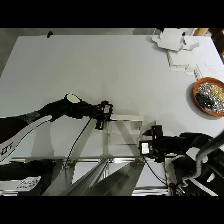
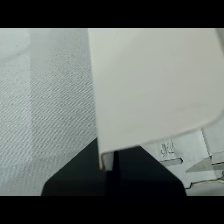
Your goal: Fold the box and place the chain.
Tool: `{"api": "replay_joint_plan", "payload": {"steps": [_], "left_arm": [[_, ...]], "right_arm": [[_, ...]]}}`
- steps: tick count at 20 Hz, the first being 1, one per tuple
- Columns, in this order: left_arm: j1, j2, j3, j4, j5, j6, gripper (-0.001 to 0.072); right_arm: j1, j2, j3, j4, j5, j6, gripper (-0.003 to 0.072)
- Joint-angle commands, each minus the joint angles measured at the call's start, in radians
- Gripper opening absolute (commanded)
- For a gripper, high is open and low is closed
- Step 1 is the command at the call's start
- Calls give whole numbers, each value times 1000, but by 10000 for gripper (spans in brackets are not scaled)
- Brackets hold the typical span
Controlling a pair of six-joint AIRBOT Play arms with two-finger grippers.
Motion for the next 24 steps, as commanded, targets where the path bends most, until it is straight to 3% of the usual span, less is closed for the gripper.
{"api": "replay_joint_plan", "payload": {"steps": [1, 4, 13, 24], "left_arm": [[-1, -1, -1, 0, 0, 0, 11], [-1, -1, -1, 0, 0, 0, 11], [-1, -1, -1, 0, 0, 0, 11], [-1, -1, -1, 0, 0, 0, 11]], "right_arm": [[85, 9, -64, -51, -142, -24, 553], [124, 6, -92, -71, -220, -24, 591], [101, -88, -109, -119, -394, -23, 591], [-74, -84, 3, -103, -234, -20, 590]]}}
